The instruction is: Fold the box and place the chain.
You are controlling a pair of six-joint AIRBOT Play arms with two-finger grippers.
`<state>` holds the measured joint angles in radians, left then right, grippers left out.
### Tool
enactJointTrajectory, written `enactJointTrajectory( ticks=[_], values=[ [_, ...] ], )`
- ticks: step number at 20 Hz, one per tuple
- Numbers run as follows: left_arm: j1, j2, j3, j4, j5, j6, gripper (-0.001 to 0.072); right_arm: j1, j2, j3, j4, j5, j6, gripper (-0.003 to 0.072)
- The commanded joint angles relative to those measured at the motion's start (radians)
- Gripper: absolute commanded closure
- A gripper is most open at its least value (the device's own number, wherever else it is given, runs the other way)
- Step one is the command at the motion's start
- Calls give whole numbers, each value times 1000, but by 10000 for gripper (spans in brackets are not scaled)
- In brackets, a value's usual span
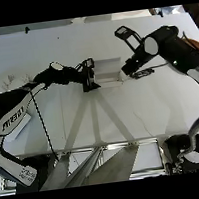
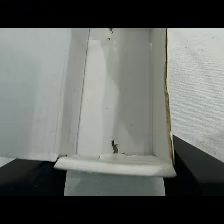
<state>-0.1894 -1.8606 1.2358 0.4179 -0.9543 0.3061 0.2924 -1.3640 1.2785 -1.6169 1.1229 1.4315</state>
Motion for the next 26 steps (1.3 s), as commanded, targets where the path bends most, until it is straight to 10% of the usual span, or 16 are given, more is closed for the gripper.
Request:
enactJointTrajectory(
  ticks=[1,15,18,26],
  values=[
    [1,0,0,0,0,0,429,67,-12,0,58,-76,-8,676],
    [1,0,0,0,0,0,429,87,-221,0,217,-197,-78,669],
    [1,0,0,0,0,0,429,85,-210,0,209,-195,-78,386],
    [1,0,0,0,0,0,429,-5,-45,0,-95,-74,-78,389]
  ],
)
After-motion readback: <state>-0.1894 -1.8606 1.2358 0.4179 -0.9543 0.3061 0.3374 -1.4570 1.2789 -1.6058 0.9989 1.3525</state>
